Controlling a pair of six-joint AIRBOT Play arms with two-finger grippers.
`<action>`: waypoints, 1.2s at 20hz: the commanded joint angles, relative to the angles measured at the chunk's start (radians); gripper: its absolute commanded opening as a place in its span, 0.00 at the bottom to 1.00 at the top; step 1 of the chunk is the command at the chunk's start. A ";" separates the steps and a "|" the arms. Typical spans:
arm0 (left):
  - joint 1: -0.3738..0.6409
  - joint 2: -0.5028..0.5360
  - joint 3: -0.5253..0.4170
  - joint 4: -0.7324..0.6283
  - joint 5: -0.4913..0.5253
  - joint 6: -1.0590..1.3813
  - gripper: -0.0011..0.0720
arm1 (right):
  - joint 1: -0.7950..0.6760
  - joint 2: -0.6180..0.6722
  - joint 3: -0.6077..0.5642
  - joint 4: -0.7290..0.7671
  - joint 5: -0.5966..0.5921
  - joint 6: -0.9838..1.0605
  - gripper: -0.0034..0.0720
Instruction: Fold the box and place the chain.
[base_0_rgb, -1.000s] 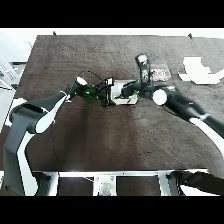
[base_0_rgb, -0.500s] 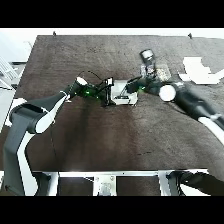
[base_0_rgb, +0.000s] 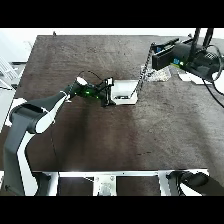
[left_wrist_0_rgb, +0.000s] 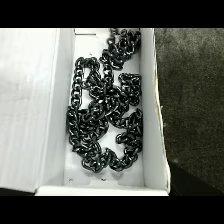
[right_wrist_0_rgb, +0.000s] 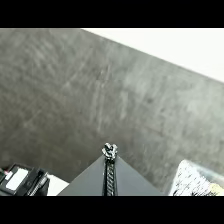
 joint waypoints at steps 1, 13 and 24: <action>0.000 0.001 0.001 0.000 0.001 0.000 0.58 | 0.004 -0.014 0.030 -0.006 0.007 -0.019 0.06; 0.000 0.001 0.001 0.000 0.001 0.000 0.58 | 0.142 -0.315 0.028 0.069 -0.042 -0.010 0.06; 0.000 0.001 0.001 0.000 0.000 0.000 0.58 | 0.126 -0.458 -0.220 0.092 -0.209 0.052 0.45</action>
